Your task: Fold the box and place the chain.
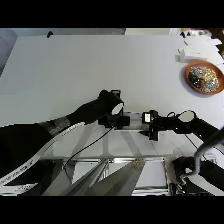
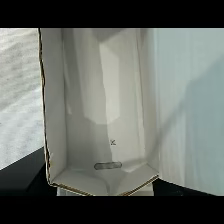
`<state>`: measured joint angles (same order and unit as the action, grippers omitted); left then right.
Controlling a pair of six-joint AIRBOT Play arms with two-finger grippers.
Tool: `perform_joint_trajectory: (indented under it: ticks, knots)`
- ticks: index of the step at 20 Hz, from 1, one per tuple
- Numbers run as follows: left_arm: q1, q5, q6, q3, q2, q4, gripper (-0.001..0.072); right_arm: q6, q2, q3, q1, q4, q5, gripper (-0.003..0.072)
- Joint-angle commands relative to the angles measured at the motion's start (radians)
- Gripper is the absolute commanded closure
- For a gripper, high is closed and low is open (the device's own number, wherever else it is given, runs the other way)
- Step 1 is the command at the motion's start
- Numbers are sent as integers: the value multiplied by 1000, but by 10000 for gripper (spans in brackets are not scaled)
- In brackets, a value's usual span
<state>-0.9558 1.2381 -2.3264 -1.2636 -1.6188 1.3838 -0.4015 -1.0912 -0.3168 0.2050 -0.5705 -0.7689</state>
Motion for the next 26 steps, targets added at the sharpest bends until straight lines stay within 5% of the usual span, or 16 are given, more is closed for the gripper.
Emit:
perform_joint_trajectory:
  ticks: [1,5,7,10,13,15,20,26]
  knots:
    - [30,68,137,-1,63,-11,410,0,0,0,0,-1,-1,283]
    - [83,152,391,8,177,-10,399,0,0,0,0,0,-1,283]
    - [109,143,644,52,266,-11,91,0,0,0,0,-1,-1,283]
    - [180,-34,1194,255,435,-73,24,0,0,0,0,-1,-1,283]
    - [295,-286,1862,504,518,-285,13,0,0,0,0,-1,-1,283]
    - [350,-375,2214,589,486,-452,14,0,0,0,0,-1,-1,283]
    - [384,-440,2678,596,280,-796,12,0,0,0,0,-1,-1,283]
    - [381,-448,2851,594,192,-990,11,0,0,0,0,-1,-1,283]
